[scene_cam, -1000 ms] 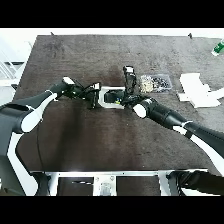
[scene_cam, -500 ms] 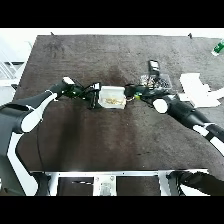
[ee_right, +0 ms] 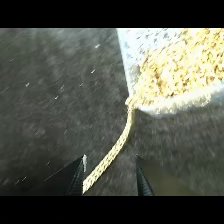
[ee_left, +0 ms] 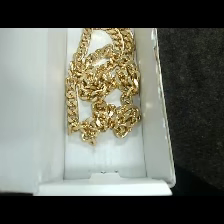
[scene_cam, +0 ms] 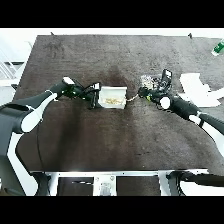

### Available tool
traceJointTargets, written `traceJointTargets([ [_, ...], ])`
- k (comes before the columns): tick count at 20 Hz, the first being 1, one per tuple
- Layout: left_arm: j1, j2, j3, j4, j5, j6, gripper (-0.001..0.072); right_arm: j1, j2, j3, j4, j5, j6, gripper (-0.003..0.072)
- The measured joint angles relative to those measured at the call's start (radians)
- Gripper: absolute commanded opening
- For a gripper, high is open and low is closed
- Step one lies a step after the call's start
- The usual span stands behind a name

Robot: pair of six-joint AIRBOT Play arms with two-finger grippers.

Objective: Fold the box and place the chain.

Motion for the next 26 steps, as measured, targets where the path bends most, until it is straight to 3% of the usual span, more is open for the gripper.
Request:
traceJointTargets([
  [3,0.0,0.0,0.0,0.0,0.0,0.0,0.0399,-0.007,-0.091,0.071,0.01,-0.013,0.002,0.0387],
  [5,0.0,0.0,0.0,0.0,0.0,0.0,0.0399,-0.011,-0.145,0.118,0.021,-0.013,0.002,0.0238],
  [6,0.0,0.0,0.0,0.0,0.0,0.0,0.0399,-0.013,-0.171,0.141,0.025,-0.015,0.003,0.005],
  [7,0.0,0.0,0.0,0.0,0.0,0.0,0.0399,-0.014,-0.192,0.159,0.031,-0.014,0.003,0.0011],
  [12,0.0,0.0,0.0,0.0,0.0,0.0,0.0399,-0.006,-0.17,0.191,0.043,0.012,-0.009,0.0009],
  [21,0.0,0.0,0.0,0.0,0.0,0.0,0.0399,0.103,0.32,0.159,0.048,0.19,-0.169,0.0009],
  [26,0.0,0.0,0.0,0.0,0.0,0.0,0.0399,0.187,0.456,0.15,0.044,0.311,-0.206,0.0009],
])
